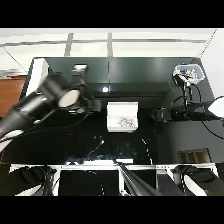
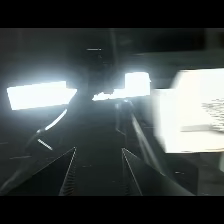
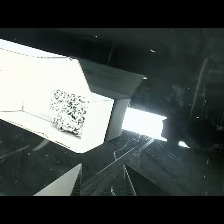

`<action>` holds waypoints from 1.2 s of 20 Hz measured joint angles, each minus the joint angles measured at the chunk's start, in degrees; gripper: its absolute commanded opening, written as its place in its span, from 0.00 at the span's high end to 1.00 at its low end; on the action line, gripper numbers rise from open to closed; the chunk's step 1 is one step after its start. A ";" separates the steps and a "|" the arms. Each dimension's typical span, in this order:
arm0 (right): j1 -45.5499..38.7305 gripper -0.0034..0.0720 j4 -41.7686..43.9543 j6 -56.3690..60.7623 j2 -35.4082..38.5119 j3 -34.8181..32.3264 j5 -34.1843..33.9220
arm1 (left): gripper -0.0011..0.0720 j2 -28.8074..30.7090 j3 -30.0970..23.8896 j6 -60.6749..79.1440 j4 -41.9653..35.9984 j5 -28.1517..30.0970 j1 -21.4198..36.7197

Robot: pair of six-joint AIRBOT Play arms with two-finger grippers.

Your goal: Fold the box and place the chain.

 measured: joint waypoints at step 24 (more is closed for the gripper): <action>0.00 0.55 0.02 5.38 0.00 0.00 -1.46 | 0.01 9.42 -31.87 136.43 -74.60 23.06 25.99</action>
